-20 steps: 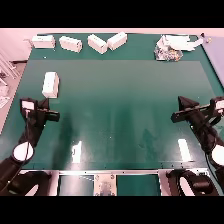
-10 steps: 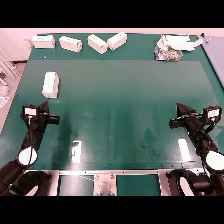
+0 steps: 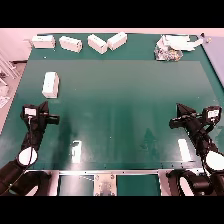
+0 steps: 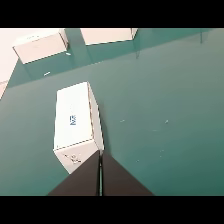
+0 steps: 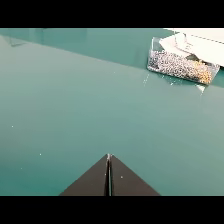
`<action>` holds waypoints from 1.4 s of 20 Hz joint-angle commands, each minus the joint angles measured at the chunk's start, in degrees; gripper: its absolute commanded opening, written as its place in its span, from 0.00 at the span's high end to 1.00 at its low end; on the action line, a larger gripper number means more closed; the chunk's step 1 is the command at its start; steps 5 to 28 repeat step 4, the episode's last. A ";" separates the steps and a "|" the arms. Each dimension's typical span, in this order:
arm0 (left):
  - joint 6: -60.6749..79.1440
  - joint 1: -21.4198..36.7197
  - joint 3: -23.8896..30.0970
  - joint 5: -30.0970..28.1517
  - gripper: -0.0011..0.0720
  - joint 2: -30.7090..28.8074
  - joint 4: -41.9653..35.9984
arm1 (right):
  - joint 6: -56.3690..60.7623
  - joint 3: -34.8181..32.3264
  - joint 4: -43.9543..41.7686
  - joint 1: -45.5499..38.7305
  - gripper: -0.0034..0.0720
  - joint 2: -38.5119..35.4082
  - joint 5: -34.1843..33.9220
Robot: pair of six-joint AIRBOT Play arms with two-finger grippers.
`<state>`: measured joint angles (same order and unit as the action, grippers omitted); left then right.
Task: Fold the box and place the chain.
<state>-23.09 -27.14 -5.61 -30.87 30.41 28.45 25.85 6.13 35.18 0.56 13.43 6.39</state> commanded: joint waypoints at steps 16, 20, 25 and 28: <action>0.00 -0.02 0.02 -0.04 0.96 -0.04 0.00 | 0.02 -0.04 0.00 0.00 0.91 -0.04 0.02; 0.00 -0.02 0.02 -0.04 0.96 -0.04 0.00 | 0.02 -0.04 0.00 0.00 0.91 -0.04 0.02; 0.00 -0.02 0.02 -0.04 0.96 -0.04 0.00 | 0.02 -0.04 0.00 0.00 0.91 -0.04 0.02; 0.00 -0.02 0.02 -0.04 0.96 -0.04 0.00 | 0.02 -0.04 0.00 0.00 0.91 -0.04 0.02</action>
